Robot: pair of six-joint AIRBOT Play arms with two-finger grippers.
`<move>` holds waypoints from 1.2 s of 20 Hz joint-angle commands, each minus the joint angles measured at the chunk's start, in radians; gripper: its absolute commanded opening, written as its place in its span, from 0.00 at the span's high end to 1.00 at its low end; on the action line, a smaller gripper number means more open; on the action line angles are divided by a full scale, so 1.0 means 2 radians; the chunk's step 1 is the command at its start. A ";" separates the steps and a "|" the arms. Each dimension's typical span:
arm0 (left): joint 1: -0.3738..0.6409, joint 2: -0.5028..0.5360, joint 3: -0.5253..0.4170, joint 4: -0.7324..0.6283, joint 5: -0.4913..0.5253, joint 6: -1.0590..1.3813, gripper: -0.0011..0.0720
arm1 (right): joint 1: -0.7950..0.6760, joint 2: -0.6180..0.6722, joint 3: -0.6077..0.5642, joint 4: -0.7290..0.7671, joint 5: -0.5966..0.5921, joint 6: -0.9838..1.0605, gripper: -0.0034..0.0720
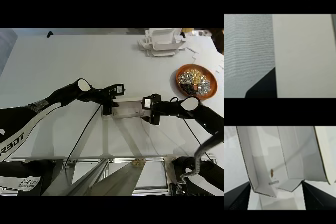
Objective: Fold the box and place the chain.
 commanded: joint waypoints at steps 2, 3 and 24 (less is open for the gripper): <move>0.000 0.000 0.000 0.000 0.000 0.000 0.97 | 0.000 0.008 0.001 0.000 -0.003 0.000 0.04; 0.000 0.000 0.000 0.000 0.000 0.000 0.97 | 0.000 0.010 0.001 0.000 -0.004 0.000 0.04; 0.000 0.000 0.000 0.000 0.000 0.000 0.97 | -0.041 -0.096 0.044 0.075 0.080 -0.081 0.04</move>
